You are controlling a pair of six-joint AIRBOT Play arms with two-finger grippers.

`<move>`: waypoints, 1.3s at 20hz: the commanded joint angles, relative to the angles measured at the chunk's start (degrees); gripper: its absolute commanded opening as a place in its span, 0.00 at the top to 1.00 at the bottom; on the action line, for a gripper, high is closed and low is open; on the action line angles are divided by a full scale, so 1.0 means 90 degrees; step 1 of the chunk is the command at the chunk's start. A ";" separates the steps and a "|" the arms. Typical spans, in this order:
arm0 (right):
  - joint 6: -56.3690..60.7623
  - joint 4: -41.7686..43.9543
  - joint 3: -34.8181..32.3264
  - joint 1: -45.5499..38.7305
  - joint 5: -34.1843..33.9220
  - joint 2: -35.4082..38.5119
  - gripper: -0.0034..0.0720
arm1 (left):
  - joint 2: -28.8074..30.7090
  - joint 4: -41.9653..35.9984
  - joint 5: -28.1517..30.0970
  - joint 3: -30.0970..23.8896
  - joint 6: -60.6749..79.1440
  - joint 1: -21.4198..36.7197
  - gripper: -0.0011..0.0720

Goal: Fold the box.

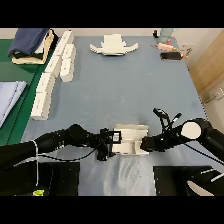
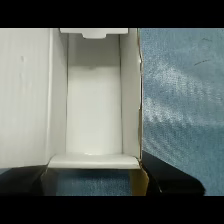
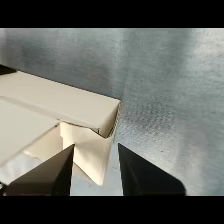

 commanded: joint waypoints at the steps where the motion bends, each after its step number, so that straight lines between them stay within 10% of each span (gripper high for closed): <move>1: 0.1860 -0.1178 0.0347 0.1073 -0.0335 -0.0384 0.42 | -0.0002 0.0002 0.0002 0.0005 0.0000 0.0000 0.27; 12: 0.4860 -0.2705 0.1350 0.2501 0.0112 -0.2217 0.53 | -0.0002 0.0002 0.0002 0.0005 0.0000 0.0000 0.27; 17: 0.5139 -0.3298 0.1469 0.2499 0.0818 -0.2215 0.95 | -0.0002 0.0002 0.0002 0.0005 0.0000 0.0000 0.27; 21: 0.5129 -0.3337 0.1484 0.2504 0.0758 -0.2215 0.95 | -0.0002 0.0002 0.0002 0.0005 0.0000 0.0000 0.27; 23: 0.4979 -0.3332 0.1566 0.2504 0.0760 -0.2212 0.56 | -0.0002 0.0002 0.0002 0.0005 0.0000 0.0000 0.27; 26: 0.4724 -0.3218 0.1739 0.2504 0.0814 -0.2174 0.47 | -0.0002 0.0002 0.0002 0.0005 0.0000 0.0000 0.27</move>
